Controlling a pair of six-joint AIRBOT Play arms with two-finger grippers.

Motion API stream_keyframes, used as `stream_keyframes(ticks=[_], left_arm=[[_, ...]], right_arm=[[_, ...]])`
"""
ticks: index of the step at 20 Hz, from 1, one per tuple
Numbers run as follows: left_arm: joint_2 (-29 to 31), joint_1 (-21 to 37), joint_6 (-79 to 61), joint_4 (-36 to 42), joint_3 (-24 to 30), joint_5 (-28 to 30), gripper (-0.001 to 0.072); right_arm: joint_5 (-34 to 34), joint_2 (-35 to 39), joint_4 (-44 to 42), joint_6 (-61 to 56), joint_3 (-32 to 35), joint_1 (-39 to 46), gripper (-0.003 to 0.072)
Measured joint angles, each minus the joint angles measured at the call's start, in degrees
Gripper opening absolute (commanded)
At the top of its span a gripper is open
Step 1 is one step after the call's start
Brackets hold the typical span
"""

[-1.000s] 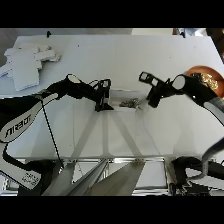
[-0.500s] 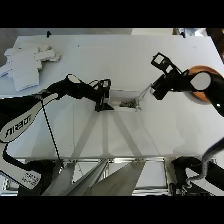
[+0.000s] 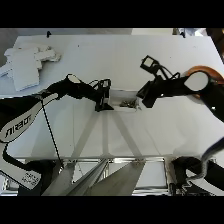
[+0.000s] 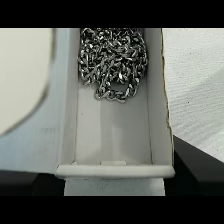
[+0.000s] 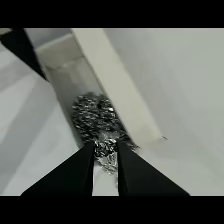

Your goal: Fold the box and place the chain.

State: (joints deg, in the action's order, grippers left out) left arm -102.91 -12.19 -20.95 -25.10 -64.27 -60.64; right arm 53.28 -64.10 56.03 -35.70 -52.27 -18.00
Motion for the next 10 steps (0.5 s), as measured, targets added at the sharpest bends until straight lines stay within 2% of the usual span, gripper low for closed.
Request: stream_keyframes(ticks=[5, 6, 7, 8, 10], left_arm=[[0.0, 0.0, 0.0, 0.0, 0.0, 0.0, 0.0344], [0.0, 0.0, 0.0, 0.0, 0.0, 0.0, 0.0344], [0.0, 0.0, 0.0, 0.0, 0.0, 0.0, 0.0344], [0.0, 0.0, 0.0, 0.0, 0.0, 0.0, 0.0344], [0.0, 0.0, 0.0, 0.0, 0.0, 0.0, 0.0344]], right_arm=[[-1.0, -6.4, -0.9, 0.0, 0.0, -3.2, 0.0013], [-1.7, -7.5, -0.8, -0.1, 0.0, -3.4, 0.0066], [-2.2, -8.3, -0.8, -0.2, 0.0, -3.6, 0.0211], [-2.6, -8.9, -0.9, -0.3, 0.0, -3.7, 0.0292], [-2.6, -9.5, -0.9, -0.3, 0.0, -3.7, 0.0291]])
